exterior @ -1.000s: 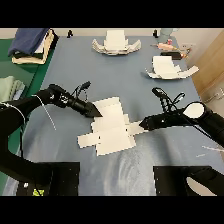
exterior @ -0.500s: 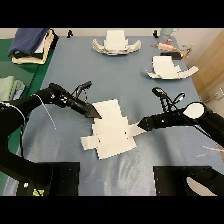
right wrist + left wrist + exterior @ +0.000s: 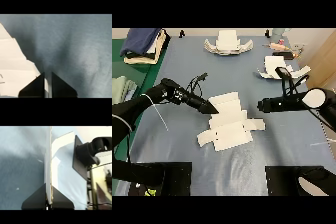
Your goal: Fold the box.
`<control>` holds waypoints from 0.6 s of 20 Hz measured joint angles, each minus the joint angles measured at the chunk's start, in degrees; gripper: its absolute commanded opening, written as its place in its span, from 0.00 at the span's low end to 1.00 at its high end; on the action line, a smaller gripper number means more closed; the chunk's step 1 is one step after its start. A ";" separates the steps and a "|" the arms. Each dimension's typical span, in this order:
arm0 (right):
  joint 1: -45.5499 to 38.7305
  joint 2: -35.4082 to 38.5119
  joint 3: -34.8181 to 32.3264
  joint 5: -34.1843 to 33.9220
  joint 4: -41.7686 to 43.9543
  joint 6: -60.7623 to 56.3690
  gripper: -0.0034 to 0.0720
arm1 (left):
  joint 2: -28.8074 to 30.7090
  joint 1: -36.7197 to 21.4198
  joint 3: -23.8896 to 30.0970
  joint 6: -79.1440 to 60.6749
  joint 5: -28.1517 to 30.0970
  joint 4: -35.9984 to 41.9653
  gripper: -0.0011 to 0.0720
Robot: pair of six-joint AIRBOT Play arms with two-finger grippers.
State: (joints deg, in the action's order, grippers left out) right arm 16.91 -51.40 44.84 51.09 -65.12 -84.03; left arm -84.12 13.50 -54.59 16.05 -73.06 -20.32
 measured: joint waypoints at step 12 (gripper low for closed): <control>6.43 -0.72 -6.91 0.83 5.84 0.07 0.05 | 8.87 10.32 2.16 -12.39 13.16 -5.95 0.03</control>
